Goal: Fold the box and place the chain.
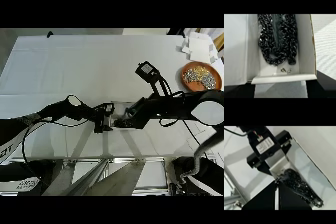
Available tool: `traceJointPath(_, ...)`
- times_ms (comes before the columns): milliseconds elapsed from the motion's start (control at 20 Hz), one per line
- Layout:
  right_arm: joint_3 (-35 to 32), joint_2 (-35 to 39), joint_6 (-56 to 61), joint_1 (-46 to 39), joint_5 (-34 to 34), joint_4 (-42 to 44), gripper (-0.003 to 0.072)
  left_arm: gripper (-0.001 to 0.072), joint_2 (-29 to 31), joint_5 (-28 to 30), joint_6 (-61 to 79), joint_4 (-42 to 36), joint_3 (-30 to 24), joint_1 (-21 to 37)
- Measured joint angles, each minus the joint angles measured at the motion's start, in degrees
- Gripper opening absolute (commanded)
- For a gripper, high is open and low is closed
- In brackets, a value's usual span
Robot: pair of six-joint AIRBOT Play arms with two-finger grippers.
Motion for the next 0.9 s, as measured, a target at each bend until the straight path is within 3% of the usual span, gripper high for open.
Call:
traceJointPath(400,0.0,-0.5,-0.2,0.5,-5.6,1.5,0.0014,0.0315,0.0,0.0,0.0,0.0,0.0,0.0)
traceJointPath(900,0.0,-13.3,-0.1,0.5,-0.2,-1.1,0.0015,0.0315,0.0,0.0,0.0,0.0,0.0,0.0)
